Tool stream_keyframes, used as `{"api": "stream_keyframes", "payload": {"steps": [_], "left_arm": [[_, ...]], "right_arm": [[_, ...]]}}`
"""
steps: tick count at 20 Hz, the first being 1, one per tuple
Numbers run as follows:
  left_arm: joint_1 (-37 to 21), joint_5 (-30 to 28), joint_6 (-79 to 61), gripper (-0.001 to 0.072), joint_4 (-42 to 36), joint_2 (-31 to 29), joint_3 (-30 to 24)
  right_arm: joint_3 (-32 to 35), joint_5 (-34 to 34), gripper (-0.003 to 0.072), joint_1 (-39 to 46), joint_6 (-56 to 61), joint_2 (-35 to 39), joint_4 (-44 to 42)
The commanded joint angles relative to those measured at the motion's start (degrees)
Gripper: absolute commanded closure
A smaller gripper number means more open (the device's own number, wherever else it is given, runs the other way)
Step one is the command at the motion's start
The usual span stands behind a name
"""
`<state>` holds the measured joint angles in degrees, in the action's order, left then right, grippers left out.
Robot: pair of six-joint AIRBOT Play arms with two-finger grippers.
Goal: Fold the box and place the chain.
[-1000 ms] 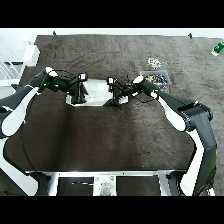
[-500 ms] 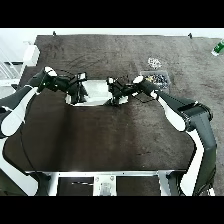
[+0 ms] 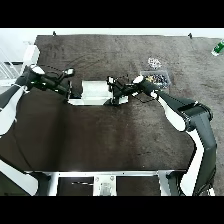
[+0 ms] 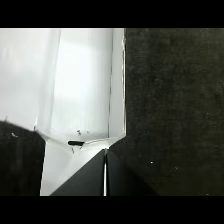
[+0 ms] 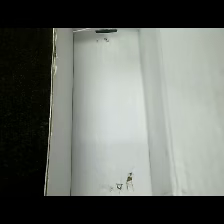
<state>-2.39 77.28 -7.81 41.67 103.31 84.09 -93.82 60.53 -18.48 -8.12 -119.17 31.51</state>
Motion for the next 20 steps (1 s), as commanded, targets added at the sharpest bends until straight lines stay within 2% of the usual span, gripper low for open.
{"api": "stream_keyframes", "payload": {"steps": [1,6,9,11,12,16,20], "left_arm": [[-2.6,3.8,4.1,0.0692,-1.8,-2.9,0.0],[-2.7,1.8,25.2,0.0695,0.7,-4.7,-0.1],[-3.0,-4.2,39.6,0.0696,0.3,-5.3,-0.1],[-3.9,-10.5,48.7,0.0696,-0.5,-7.3,-0.8],[-5.2,-11.9,53.1,0.0696,-0.3,-8.8,-1.7],[-11.5,-10.6,62.8,0.0696,0.2,-14.3,-7.6],[-15.8,-6.8,69.9,0.0693,3.0,-14.4,-9.6]], "right_arm": [[0.0,0.2,0.0142,0.0,0.0,0.0,0.0],[0.0,0.2,0.0141,0.0,0.0,0.0,0.0],[0.0,0.2,0.0142,0.0,0.0,0.0,0.0],[0.0,0.2,0.0142,0.0,0.0,0.0,0.0],[0.0,0.2,0.0142,0.0,0.0,0.0,0.0],[0.0,0.2,0.0142,0.0,0.0,0.0,0.0],[0.0,0.2,0.0142,0.0,0.0,0.0,0.0]]}}
